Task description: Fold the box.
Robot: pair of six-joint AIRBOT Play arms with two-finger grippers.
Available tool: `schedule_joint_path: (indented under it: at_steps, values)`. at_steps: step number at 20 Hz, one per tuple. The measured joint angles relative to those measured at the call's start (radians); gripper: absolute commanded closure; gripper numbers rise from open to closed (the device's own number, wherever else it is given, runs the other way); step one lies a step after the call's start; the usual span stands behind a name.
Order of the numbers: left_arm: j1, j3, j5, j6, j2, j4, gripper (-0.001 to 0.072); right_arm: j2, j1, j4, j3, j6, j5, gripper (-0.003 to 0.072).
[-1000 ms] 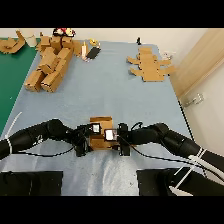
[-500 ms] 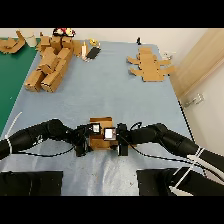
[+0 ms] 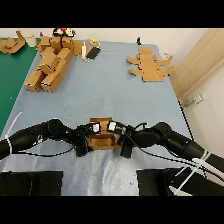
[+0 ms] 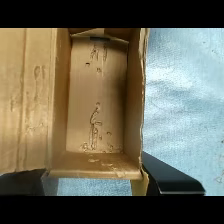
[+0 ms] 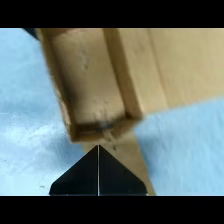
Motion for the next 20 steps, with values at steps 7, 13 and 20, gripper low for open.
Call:
schedule_joint_path:
  at_steps: [7, 13, 20]
  values:
    - [0.000, 0.000, 0.000, 0.003, 0.000, 0.003, 0.0250, 0.200, -0.066, -0.313, -0.001, 0.765, -0.135, 0.0680]
    - [0.000, 0.000, 0.000, 0.004, 0.000, 0.003, 0.0250, 0.220, -0.256, -0.332, -0.042, 1.067, -0.194, 0.0680]
    - [0.000, 0.000, 0.000, 0.003, 0.000, 0.004, 0.0250, 0.034, -0.306, -0.049, -0.072, 0.937, -0.080, 0.0680]
